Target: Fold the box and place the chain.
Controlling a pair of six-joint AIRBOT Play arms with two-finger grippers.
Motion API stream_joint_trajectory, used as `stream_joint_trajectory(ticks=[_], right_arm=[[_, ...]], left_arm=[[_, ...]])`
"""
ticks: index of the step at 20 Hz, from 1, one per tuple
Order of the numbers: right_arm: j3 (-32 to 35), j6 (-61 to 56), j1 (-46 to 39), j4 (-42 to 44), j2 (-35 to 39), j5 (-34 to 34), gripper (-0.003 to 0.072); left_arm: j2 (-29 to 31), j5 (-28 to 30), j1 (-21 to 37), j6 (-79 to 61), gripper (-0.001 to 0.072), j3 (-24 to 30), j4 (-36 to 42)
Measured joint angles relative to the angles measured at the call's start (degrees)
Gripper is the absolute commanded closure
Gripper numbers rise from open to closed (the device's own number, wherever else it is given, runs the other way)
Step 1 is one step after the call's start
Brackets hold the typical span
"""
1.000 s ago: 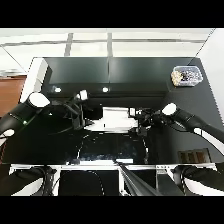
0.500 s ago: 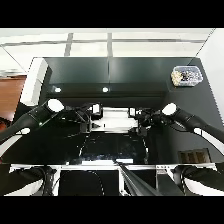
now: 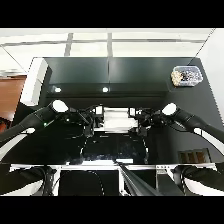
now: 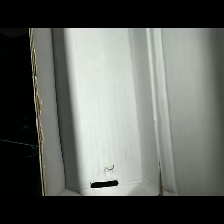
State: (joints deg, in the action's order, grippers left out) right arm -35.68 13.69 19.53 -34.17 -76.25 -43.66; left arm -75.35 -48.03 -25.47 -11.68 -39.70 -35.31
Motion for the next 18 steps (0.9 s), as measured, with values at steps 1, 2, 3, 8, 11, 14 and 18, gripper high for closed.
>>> stream_joint_trajectory(ticks=[1,2,3,8,11,14,18], right_arm=[[0.0,0.0,0.0,0.0,0.0,0.0,0.0464],[0.0,0.0,0.0,0.0,0.0,0.0,0.0464],[0.0,0.0,0.0,0.0,0.0,0.0,0.0463],[0.0,0.0,0.0,-0.1,0.0,0.0,0.0464],[0.0,0.0,0.0,0.0,0.0,0.0,0.0463],[0.0,0.0,0.0,0.0,0.0,0.0,0.0464],[0.0,0.0,0.0,0.0,0.0,0.0,0.0463]], left_arm=[[-0.1,0.5,-0.3,0.0,0.0543,0.0,0.5],[-0.2,1.1,-0.7,0.0,0.0543,0.0,1.2],[-0.3,2.0,-1.2,0.0,0.0543,0.0,2.4],[-2.0,4.2,-3.7,0.0,0.0623,0.0,7.3],[-2.6,4.6,-4.1,0.6,0.0338,0.0,8.2],[-2.8,4.8,-4.2,1.3,0.0523,0.0,8.5],[-2.7,3.9,-4.0,2.0,0.0680,-0.2,8.3]])
